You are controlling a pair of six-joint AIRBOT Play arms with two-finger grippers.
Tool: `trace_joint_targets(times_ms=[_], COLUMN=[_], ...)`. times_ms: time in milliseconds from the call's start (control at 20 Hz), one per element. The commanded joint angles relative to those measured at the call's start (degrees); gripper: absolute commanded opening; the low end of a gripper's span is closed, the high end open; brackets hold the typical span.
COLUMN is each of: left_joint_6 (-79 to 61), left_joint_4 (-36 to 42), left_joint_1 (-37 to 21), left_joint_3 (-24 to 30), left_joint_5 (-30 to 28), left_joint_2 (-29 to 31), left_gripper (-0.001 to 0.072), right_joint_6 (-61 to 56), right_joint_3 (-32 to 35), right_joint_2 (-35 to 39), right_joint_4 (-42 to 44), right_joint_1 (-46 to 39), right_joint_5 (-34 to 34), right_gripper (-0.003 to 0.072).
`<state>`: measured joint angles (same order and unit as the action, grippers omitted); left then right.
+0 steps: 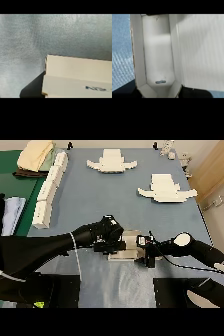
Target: Fold the box.
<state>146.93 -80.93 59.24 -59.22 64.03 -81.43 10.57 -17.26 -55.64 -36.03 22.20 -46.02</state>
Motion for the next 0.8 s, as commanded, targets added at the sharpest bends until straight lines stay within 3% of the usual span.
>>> trace_joint_targets(times_ms=[0, 50, 600, 650, 700, 750], left_joint_6=[-0.79, -0.50, 0.04, -0.61, -1.51, -2.27], left_joint_4=[-0.13, -0.13, -0.57, 0.63, 1.73, 2.38], left_joint_1=[-0.04, -0.04, -0.04, -0.04, -0.04, -0.04], left_joint_3=[-0.20, -0.22, -0.17, -0.22, -0.52, -1.11], left_joint_5=[1.14, 1.14, 2.10, 1.97, 2.10, 2.69], left_joint_2=[-0.04, -0.02, -0.04, -0.02, -0.02, -0.02], left_gripper=[0.0410, 0.0526, 0.0529, 0.0568, 0.0696, 0.0695], right_joint_6=[-0.04, -0.04, -0.04, -0.04, -0.04, -0.04], right_joint_3=[-0.02, -0.02, -0.04, -0.02, -0.02, -0.02], right_joint_2=[-0.02, -0.02, -0.02, -0.02, -0.02, -0.02], right_joint_4=[0.04, 0.04, 0.04, 0.04, 0.04, 0.04], right_joint_1=[0.07, 0.07, 0.07, 0.07, 0.07, 0.07], right_joint_5=[0.02, 0.02, 0.02, 0.02, 0.02, 0.02], right_gripper=[0.0490, 0.0490, 0.0490, 0.0490, 0.0490, 0.0490])
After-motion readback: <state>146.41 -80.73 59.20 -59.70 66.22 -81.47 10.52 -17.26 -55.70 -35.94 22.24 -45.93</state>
